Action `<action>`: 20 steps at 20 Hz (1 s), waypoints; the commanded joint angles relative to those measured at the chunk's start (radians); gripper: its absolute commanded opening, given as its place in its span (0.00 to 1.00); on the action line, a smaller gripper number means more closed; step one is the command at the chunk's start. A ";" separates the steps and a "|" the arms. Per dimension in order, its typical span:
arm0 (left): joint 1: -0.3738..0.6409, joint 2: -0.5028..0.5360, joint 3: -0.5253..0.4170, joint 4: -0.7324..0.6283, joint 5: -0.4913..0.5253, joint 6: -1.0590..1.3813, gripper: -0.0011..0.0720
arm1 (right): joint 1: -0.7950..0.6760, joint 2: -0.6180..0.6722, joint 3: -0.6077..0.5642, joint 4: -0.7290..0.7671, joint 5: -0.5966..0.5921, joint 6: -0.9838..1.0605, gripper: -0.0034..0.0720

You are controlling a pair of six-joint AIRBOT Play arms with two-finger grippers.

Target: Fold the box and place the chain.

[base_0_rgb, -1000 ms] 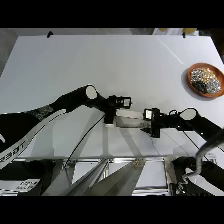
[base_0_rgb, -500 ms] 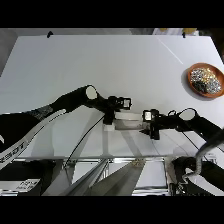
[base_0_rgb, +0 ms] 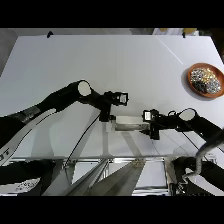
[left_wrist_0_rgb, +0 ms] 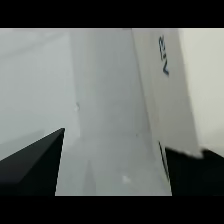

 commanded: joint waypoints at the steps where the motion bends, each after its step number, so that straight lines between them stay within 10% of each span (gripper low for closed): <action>1: 0.023 0.063 0.001 0.170 -0.112 -0.200 0.88 | 0.000 0.001 0.001 0.000 0.003 -0.002 0.52; 6: 0.012 0.147 0.001 0.282 -0.282 -0.339 0.02 | 0.000 0.001 0.001 0.000 0.003 -0.002 0.52; 14: -0.211 0.169 0.001 0.212 -0.222 -0.463 0.02 | 0.000 0.001 0.001 0.000 0.003 -0.001 0.52; 20: -0.273 0.161 0.000 0.137 0.302 -0.659 0.02 | 0.000 0.001 0.001 0.000 0.003 -0.002 0.52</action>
